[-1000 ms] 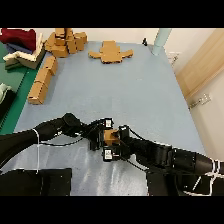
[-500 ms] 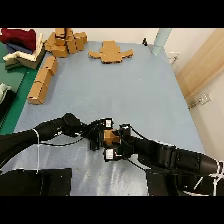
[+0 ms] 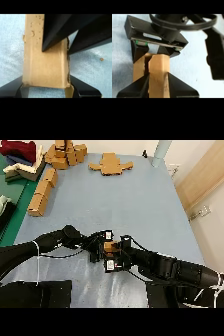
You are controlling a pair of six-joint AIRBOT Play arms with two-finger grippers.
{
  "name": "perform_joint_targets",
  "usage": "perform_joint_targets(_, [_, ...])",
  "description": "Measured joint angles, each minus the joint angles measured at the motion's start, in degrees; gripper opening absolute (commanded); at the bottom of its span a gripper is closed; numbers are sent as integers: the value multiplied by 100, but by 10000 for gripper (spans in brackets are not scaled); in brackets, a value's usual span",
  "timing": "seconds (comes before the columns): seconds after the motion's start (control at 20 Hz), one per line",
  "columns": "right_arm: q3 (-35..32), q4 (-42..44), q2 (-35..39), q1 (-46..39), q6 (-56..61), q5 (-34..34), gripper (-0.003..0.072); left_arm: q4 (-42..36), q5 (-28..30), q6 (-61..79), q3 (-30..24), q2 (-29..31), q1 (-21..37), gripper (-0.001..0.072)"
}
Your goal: Fold the box.
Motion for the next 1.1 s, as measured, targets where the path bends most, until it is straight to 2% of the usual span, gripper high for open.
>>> perform_joint_targets(0.25, [0,87,-44,-66,-2,11,326,0,0,0,0,0,0,464])
perform_joint_targets(0.3, [0,131,-46,-66,-2,11,274,-2,0,0,0,0,0,464])
perform_joint_targets(0.45, [0,232,-48,-66,-2,13,261,0,0,-2,0,0,0,464])
perform_joint_targets(0.65, [0,369,-48,-66,-2,13,166,0,0,-2,0,0,0,464])
perform_joint_targets(0.95, [0,540,-48,-48,-4,-9,167,0,0,-2,0,0,0,464])
perform_joint_targets(1.0, [0,584,-48,-35,-7,-24,212,0,0,-2,0,0,0,465])
perform_joint_targets(1.05, [0,629,-48,-17,-4,-35,340,-2,-2,-4,0,0,0,464])
perform_joint_targets(1.1, [0,667,-50,-11,-7,-50,362,0,-2,-2,0,0,0,464])
